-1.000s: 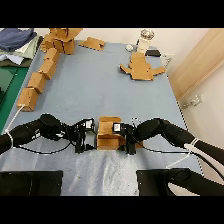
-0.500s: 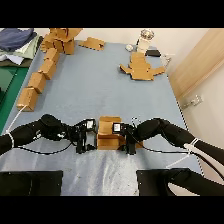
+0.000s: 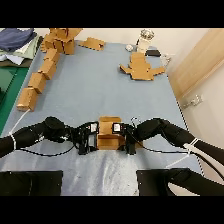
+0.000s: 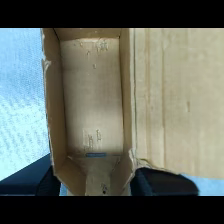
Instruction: Fold the box.
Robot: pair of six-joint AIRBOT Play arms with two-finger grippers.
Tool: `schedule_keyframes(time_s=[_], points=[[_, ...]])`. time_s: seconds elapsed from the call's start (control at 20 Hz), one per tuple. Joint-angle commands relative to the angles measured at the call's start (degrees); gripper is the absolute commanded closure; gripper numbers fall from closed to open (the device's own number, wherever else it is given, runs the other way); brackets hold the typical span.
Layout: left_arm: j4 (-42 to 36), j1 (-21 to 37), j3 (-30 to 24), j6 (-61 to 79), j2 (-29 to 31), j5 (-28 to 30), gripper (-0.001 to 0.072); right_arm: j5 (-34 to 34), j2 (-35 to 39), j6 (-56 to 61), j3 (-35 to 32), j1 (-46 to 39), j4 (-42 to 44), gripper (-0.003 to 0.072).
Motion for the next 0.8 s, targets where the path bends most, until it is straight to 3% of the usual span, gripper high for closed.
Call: schedule_keyframes(time_s=[0.0,0.15,0.4,0.5,0.6,0.7,0.75], points=[[0.5,-3.0,0.0,-0.5,-0.1,4.4,0.0018,0.0,0.0,0.0,0.0,0.0,0.0,0.0186],[0.5,-4.6,0.0,-1.0,-0.2,7.5,0.0018,0.0,0.0,0.0,0.0,0.0,0.0,0.0186],[0.5,-4.7,0.0,-1.0,-0.3,7.6,0.002,0.0,0.0,0.0,0.0,0.0,0.0,0.0185],[0.5,-4.7,0.0,-1.0,-0.3,7.6,0.02,0.0,0.0,0.0,0.0,0.0,0.0,0.0185],[0.5,-4.7,0.0,-1.0,-0.3,7.6,0.0205,0.0,0.0,0.0,0.0,0.0,0.0,0.0185],[0.5,-4.7,0.0,-0.9,-0.3,7.6,0.0321,0.0,0.0,0.0,0.0,0.0,0.0,0.0185],[0.5,-4.7,0.0,-1.0,-0.3,7.6,0.032,0.0,0.0,0.0,0.0,0.0,0.0,0.0185]])
